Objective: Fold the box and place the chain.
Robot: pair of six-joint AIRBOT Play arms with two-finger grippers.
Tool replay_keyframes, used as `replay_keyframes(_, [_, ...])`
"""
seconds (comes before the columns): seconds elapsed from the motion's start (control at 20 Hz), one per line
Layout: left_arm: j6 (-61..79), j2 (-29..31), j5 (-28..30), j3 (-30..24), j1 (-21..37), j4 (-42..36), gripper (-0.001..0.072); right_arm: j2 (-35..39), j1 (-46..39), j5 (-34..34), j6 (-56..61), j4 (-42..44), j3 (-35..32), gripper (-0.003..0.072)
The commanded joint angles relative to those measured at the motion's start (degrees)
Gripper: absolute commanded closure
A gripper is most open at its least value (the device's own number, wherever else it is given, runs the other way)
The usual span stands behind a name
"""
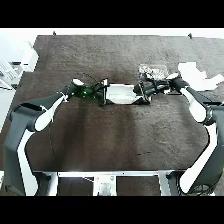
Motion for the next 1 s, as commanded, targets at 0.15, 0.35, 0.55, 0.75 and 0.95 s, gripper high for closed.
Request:
replay_keyframes(0.15, [-0.02,0.02,-0.04,0.0,0.04,0.04,0.0382,5.4,-6.38,0.07,0.55,0.87,0.28,0.0009])
replay_keyframes(0.35, [-0.04,0.02,-0.07,0.0,0.04,0.04,0.0382,7.32,-6.67,6.12,0.59,9.4,0.28,0.0011])
replay_keyframes(0.55, [-0.07,0.02,-0.07,-0.02,0.04,0.04,0.0382,7.32,-2.21,9.9,3.52,10.45,0.24,0.0655])
replay_keyframes(0.75, [-0.94,0.02,-0.02,-0.02,0.04,0.04,0.0382,7.32,2.32,6.51,6.82,10.21,0.22,0.0674])
replay_keyframes(0.95, [-0.94,0.02,-0.04,-0.02,0.04,0.04,0.0382,7.32,3.45,-3.76,8.83,11.39,0.26,0.0674])
